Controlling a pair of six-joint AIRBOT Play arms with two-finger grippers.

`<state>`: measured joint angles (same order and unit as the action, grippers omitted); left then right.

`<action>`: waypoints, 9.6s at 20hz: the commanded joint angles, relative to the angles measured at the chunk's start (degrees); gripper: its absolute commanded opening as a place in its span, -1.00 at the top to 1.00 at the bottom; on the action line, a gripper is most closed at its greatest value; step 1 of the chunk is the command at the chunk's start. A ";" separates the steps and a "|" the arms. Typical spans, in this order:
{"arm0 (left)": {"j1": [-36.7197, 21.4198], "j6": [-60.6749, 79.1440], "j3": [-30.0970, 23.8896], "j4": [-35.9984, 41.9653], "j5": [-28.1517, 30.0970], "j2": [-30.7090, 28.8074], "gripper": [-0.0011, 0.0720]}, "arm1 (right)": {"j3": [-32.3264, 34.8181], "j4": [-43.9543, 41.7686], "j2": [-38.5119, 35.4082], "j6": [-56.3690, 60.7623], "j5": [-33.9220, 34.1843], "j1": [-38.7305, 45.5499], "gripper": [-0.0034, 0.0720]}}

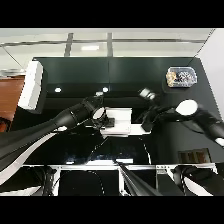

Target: Fold the box and place the chain.

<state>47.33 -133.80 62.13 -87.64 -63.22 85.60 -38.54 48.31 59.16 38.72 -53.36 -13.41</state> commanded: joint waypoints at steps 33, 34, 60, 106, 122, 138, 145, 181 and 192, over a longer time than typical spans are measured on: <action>-0.07 1.11 0.04 -0.17 -1.42 0.02 0.89 | -0.26 -17.14 12.55 27.41 -12.57 1.88 -0.67; -0.07 1.11 0.04 -0.17 -1.51 0.02 0.89 | -0.28 -16.85 12.55 29.33 -11.26 0.31 -0.49; -0.02 1.09 0.04 -0.20 -1.36 0.02 0.89 | -16.28 28.81 17.46 77.59 -5.64 -25.40 -0.05; -0.02 1.11 0.04 -0.28 -1.38 0.02 0.89 | -20.06 37.88 16.06 84.98 -9.90 -30.99 -0.02; -0.02 1.11 0.04 -0.13 -0.46 0.02 0.89 | -18.47 60.72 3.93 85.31 19.69 12.68 -0.97; 0.00 1.14 0.04 0.11 -2.01 0.02 0.89 | -81.07 43.85 56.26 77.40 -21.75 25.66 -0.96; 0.00 1.14 0.04 0.11 -2.03 0.02 0.89 | -79.54 43.28 57.92 74.18 -21.49 25.66 -0.67; 0.00 1.14 0.04 0.09 -1.99 0.02 0.89 | -79.21 32.00 40.26 50.77 -23.89 28.52 0.87; -0.02 1.11 0.04 0.09 -1.33 0.02 0.89 | -65.53 11.72 10.93 45.07 -28.85 28.70 0.87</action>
<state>47.31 -132.73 62.13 -87.55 -64.93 85.60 -109.62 64.62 77.76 84.77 -80.75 15.27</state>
